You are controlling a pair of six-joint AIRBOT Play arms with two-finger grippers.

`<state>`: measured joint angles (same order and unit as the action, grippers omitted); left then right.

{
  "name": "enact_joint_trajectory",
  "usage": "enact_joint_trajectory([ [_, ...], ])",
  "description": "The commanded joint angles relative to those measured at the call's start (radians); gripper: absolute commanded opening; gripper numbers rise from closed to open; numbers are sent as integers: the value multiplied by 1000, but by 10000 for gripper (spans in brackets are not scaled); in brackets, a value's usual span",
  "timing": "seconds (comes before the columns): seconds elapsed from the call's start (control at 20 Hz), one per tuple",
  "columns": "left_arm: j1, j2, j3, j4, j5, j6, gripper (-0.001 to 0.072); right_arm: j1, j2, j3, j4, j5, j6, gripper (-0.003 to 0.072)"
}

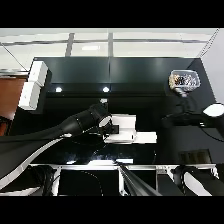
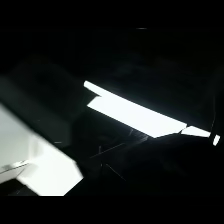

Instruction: Fold the box and place the chain.

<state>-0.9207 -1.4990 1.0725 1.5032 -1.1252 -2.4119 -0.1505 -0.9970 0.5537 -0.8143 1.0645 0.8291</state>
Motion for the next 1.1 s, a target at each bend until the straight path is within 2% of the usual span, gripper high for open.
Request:
enact_joint_trajectory([
  [0.0, 0, 0, 1, -1, 17, 0, 27, -236, -1, -3, -183, 42, 365, 9],
  [0.1, 0, 0, 1, -2, 17, 0, 27, -259, -29, -3, -219, 155, 394, 9],
  [0.2, 0, 0, 1, -1, 18, 0, 27, -225, -67, -6, -210, 214, 395, 9],
  [0.4, 0, 0, 1, -1, 22, 0, 27, -52, -177, -69, -101, 162, 398, 9],
  [0.55, 0, 0, 1, -1, 21, 0, 27, 45, -238, -69, 41, 115, 261, 10],
  [0.7, 0, 0, 1, -1, 21, 0, 27, 77, -245, -69, 187, 110, 144, 10],
  [0.9, 0, 0, 1, -1, 21, 0, 28, 77, -245, -68, 297, 129, 88, 12],
  [0.95, 0, 0, 1, -1, 21, 0, 28, 77, -245, -68, 328, 150, 64, 38],
  [1.0, 0, 0, 1, -1, 21, 0, 28, 77, -245, -68, 354, 182, 31, 368],
  [1.05, 0, 0, 1, -1, 22, 0, 27, 77, -245, -68, 365, 202, 1, 658],
])
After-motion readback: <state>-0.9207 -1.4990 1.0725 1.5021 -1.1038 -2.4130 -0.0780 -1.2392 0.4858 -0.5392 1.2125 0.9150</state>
